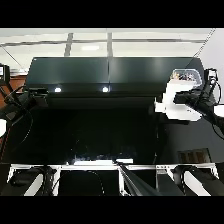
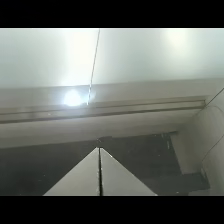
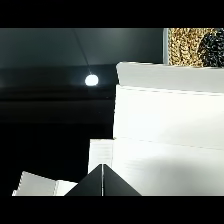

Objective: Fold the box and place the chain.

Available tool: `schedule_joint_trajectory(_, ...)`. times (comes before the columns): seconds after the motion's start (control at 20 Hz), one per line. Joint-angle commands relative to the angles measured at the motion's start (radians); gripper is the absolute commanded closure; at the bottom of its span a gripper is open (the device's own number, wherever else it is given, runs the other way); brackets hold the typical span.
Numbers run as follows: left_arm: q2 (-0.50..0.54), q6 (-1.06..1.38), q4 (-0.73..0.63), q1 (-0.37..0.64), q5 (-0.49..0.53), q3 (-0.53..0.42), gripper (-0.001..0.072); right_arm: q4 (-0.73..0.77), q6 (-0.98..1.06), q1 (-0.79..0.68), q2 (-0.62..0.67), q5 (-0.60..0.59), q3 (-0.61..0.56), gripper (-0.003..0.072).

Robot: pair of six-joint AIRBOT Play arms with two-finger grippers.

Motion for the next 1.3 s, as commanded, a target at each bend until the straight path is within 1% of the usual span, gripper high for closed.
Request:
schedule_joint_trajectory(0.0, -0.005, -0.001, -0.002, -0.001, -0.001, -0.001, 0.0679, 0.0, 0.0, 0.001, 0.001, 0.0, 0.0, 0.068)
schedule_joint_trajectory(0.15, -0.023, -0.001, -0.033, -0.001, -0.007, -0.009, 0.0679, 0.001, 0.001, 0.001, 0.001, 0.0, 0.0, 0.0681)
schedule_joint_trajectory(0.2, -0.032, -0.001, -0.059, -0.001, -0.007, -0.015, 0.0679, 0.043, 0.003, 0.002, 0.001, -0.006, 0.0, 0.068)
schedule_joint_trajectory(0.3, -0.056, -0.001, -0.125, -0.001, -0.007, -0.029, 0.0679, 0.202, 0.004, 0.001, 0.001, -0.037, 0.0, 0.068)
schedule_joint_trajectory(0.35, -0.073, -0.001, -0.151, -0.001, -0.008, -0.031, 0.0677, 0.216, 0.003, 0.002, 0.001, -0.04, 0.0, 0.0671)
schedule_joint_trajectory(0.4, -0.095, 0.0, -0.158, -0.003, -0.007, -0.031, 0.0585, 0.209, 0.003, 0.001, 0.001, -0.04, 0.002, 0.0387)
schedule_joint_trajectory(0.45, -0.114, 0.008, -0.155, -0.011, -0.003, -0.031, 0.0329, 0.194, 0.003, -0.001, 0.001, -0.035, 0.002, -0.0034)
schedule_joint_trajectory(0.5, -0.134, 0.035, -0.154, -0.022, -0.003, -0.031, 0.0005, 0.151, 0.005, -0.005, 0.001, -0.015, 0.014, -0.0033)
schedule_joint_trajectory(0.55, -0.149, 0.049, -0.154, -0.032, -0.005, -0.031, -0.0006, 0.074, 0.048, -0.025, 0.0, 0.037, 0.048, -0.0034)
schedule_joint_trajectory(0.6, -0.16, 0.05, -0.154, -0.042, -0.01, -0.031, -0.0006, -0.045, 0.162, -0.064, -0.003, 0.091, 0.098, -0.0033)
schedule_joint_trajectory(0.7, -0.166, 0.05, -0.154, -0.051, -0.029, -0.031, -0.0006, -0.42, 0.503, -0.205, -0.046, 0.216, 0.241, -0.0028)
schedule_joint_trajectory(0.75, -0.166, 0.049, -0.155, -0.051, -0.036, -0.031, -0.0005, -0.575, 0.598, -0.294, -0.089, 0.3, 0.322, -0.0026)
schedule_joint_trajectory(0.8, -0.166, 0.05, -0.154, -0.051, -0.043, -0.031, -0.0006, -0.666, 0.633, -0.383, -0.134, 0.357, 0.382, -0.0026)
schedule_joint_trajectory(0.85, -0.166, 0.05, -0.154, -0.051, -0.05, -0.031, -0.0005, -0.687, 0.65, -0.483, -0.187, 0.407, 0.433, -0.0026)
schedule_joint_trajectory(0.9, -0.166, 0.049, -0.154, -0.051, -0.055, -0.031, -0.0005, -0.644, 0.652, -0.573, -0.239, 0.456, 0.47, -0.0026)
schedule_joint_trajectory(0.95, -0.166, 0.05, -0.154, -0.051, -0.056, -0.031, -0.0005, -0.552, 0.638, -0.657, -0.297, 0.516, 0.502, -0.0026)
schedule_joint_trajectory(1.0, -0.166, 0.049, -0.154, -0.051, -0.056, -0.031, -0.0005, -0.434, 0.552, -0.716, -0.354, 0.585, 0.527, -0.0026)
schedule_joint_trajectory(1.05, -0.166, 0.05, -0.154, -0.051, -0.056, -0.031, -0.0005, -0.312, 0.423, -0.756, -0.421, 0.681, 0.557, -0.0026)
schedule_joint_trajectory(1.1, -0.166, 0.05, -0.154, -0.051, -0.056, -0.031, -0.0005, -0.248, 0.325, -0.772, -0.479, 0.774, 0.586, -0.0026)
schedule_joint_trajectory(1.15, -0.166, 0.05, -0.154, -0.051, -0.056, -0.031, -0.0005, -0.235, 0.268, -0.772, -0.54, 0.851, 0.621, -0.0026)
schedule_joint_trajectory(1.2, -0.166, 0.049, -0.154, -0.051, -0.056, -0.031, -0.0005, -0.236, 0.247, -0.762, -0.594, 0.891, 0.653, -0.0026)
schedule_joint_trajectory(1.25, -0.166, 0.05, -0.154, -0.051, -0.056, -0.031, -0.0005, -0.236, 0.23, -0.746, -0.638, 0.904, 0.677, -0.0026)
